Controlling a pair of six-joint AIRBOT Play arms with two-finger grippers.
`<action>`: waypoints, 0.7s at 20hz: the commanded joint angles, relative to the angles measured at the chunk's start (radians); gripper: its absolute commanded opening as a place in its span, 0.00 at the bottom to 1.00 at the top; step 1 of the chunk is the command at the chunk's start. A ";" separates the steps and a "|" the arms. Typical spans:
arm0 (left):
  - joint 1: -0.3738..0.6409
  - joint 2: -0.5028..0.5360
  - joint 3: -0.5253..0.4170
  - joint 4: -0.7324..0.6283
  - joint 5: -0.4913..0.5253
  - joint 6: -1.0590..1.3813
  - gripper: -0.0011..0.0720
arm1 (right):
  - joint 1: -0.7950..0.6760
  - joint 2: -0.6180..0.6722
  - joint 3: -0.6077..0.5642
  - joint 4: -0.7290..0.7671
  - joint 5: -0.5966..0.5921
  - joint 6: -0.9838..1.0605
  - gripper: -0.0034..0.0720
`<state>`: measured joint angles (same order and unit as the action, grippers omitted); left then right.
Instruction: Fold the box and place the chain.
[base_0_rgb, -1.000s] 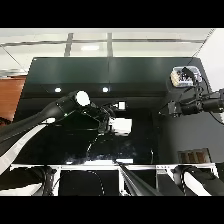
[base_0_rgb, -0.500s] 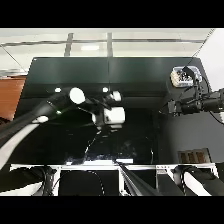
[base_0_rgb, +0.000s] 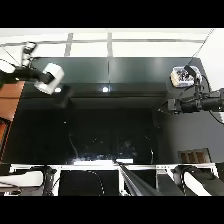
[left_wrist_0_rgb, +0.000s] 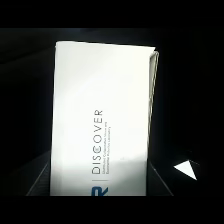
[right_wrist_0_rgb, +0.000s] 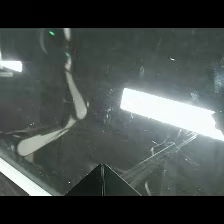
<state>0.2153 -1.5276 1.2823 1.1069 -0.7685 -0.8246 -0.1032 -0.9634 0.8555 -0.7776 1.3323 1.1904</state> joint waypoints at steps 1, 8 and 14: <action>0.151 -0.195 0.245 0.013 -0.029 -0.103 0.49 | 0.000 0.001 0.000 0.003 -0.002 0.037 0.07; 0.143 -0.497 0.599 0.089 -0.083 -0.195 0.49 | 0.000 0.001 0.000 0.003 -0.041 0.053 0.07; 0.140 -0.570 0.756 0.105 -0.232 -0.307 0.99 | 0.000 0.001 0.000 0.003 -0.061 0.060 0.07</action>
